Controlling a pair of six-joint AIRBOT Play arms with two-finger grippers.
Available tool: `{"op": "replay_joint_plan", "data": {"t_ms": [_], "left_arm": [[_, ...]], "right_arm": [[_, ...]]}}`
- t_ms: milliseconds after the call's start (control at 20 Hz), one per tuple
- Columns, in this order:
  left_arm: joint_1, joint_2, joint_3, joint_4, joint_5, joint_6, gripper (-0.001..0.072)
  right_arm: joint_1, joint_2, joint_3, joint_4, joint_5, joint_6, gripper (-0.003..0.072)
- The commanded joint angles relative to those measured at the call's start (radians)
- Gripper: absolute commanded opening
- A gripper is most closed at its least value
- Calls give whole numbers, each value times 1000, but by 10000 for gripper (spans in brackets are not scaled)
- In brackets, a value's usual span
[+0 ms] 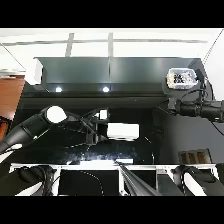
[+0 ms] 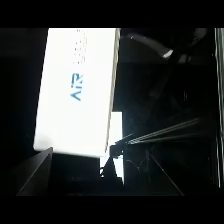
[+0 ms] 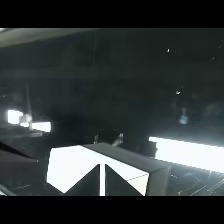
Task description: Fold the box and place the chain.
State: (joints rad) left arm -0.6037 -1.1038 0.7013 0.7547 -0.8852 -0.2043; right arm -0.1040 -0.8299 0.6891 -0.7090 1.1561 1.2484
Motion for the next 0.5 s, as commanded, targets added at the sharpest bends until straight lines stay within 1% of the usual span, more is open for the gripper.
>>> {"op": "replay_joint_plan", "data": {"t_ms": [0,200,300,450], "left_arm": [[-55,-83,90,11,21,-58,713],[-93,-222,188,11,26,-54,714],[-98,-259,205,11,42,-54,714],[-107,-278,216,0,82,-54,714]], "right_arm": [[-4,1,0,-3,-12,-12,42],[-4,1,0,-3,-13,-27,42],[-4,1,0,-3,-14,-34,42],[-4,1,0,-3,-16,-46,42]]}}
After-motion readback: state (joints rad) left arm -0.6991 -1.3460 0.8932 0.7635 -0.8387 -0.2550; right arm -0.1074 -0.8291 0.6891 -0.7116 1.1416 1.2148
